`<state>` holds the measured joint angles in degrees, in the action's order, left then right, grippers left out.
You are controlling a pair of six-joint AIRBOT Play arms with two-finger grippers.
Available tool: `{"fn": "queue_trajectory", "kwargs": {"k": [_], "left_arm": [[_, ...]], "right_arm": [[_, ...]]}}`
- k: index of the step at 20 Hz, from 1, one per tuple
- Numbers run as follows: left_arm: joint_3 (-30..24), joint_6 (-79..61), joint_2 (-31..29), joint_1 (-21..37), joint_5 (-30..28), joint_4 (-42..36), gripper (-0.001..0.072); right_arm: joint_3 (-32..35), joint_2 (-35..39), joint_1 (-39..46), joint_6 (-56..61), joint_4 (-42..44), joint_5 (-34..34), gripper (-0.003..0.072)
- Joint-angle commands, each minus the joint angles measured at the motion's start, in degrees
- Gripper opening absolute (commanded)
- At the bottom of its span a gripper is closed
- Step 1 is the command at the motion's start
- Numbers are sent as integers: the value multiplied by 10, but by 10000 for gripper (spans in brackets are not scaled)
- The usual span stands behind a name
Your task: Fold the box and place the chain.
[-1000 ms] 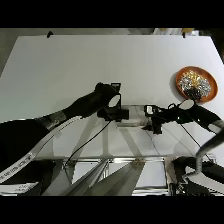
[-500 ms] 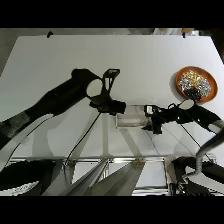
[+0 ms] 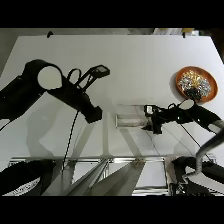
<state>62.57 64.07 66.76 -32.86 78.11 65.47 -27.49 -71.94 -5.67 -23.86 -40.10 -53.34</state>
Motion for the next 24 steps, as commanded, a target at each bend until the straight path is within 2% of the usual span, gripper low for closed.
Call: {"fn": "queue_trajectory", "kwargs": {"k": [1, 3, 5, 7, 12, 15, 16, 24], "left_arm": [[-128, -364, -26, 64, -84, -123, 635], [-194, -549, -13, 90, -154, -174, 635], [-234, -682, 13, 101, -215, -229, 634], [-240, -771, 51, 96, -243, -274, 634], [-240, -941, 132, 34, -293, -379, 637], [-238, -987, 167, 13, -307, -439, 663], [-237, -987, 173, 12, -310, -451, 700], [-220, -955, 209, 17, -308, -476, 701]], "right_arm": [[-1, 0, 0, 0, 0, 0, 299], [-1, 0, 0, 0, 0, 0, 299], [-1, 0, 0, 0, 0, 0, 299], [-1, 0, 0, 0, 0, 0, 299], [-1, 0, 0, 0, 0, 0, 299], [-1, 0, 0, 0, 0, 0, 299], [-1, 0, 0, 0, 0, 0, 299], [-1, 0, 0, 0, 0, 0, 299]]}}
